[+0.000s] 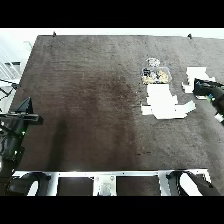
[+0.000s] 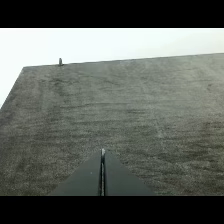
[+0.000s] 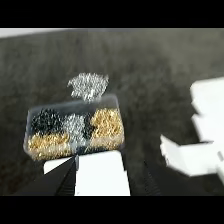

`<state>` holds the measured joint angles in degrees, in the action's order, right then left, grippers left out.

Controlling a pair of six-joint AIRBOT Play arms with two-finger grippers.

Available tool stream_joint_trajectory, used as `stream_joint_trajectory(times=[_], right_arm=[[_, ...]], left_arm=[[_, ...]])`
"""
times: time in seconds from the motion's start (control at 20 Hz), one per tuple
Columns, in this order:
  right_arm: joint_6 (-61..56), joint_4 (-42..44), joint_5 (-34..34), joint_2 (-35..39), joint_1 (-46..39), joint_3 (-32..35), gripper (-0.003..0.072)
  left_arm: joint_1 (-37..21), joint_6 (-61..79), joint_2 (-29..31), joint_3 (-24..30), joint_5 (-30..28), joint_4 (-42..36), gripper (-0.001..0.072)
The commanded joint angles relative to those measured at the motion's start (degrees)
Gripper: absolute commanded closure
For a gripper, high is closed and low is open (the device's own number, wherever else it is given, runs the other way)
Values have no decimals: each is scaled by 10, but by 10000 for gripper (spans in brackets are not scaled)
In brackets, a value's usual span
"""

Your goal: Fold the box and place the chain.

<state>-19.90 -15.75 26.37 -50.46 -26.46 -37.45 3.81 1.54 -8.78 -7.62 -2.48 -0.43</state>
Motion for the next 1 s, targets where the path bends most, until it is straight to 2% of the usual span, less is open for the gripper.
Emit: stream_joint_trajectory(times=[0.0,0.05,0.15,0.2,0.4,0.5,0.65,0.95], right_arm=[[-195,-189,278,-156,-145,-141,208],[-234,-232,317,-186,-168,-184,168],[-285,-305,374,-235,-184,-265,164],[-305,-340,400,-261,-183,-305,132],[-331,-412,548,-386,-165,-457,132],[-333,-456,601,-436,-145,-501,132],[-334,-541,598,-480,-107,-515,132],[-341,-548,560,-529,-83,-518,132]], left_arm=[[0,0,1,0,0,0,690],[0,0,0,0,0,0,690],[0,0,0,0,0,0,690],[0,0,0,0,0,0,690],[0,0,0,0,0,0,690],[0,0,0,0,0,0,690],[0,0,0,0,0,0,690],[0,0,0,0,0,0,690]])
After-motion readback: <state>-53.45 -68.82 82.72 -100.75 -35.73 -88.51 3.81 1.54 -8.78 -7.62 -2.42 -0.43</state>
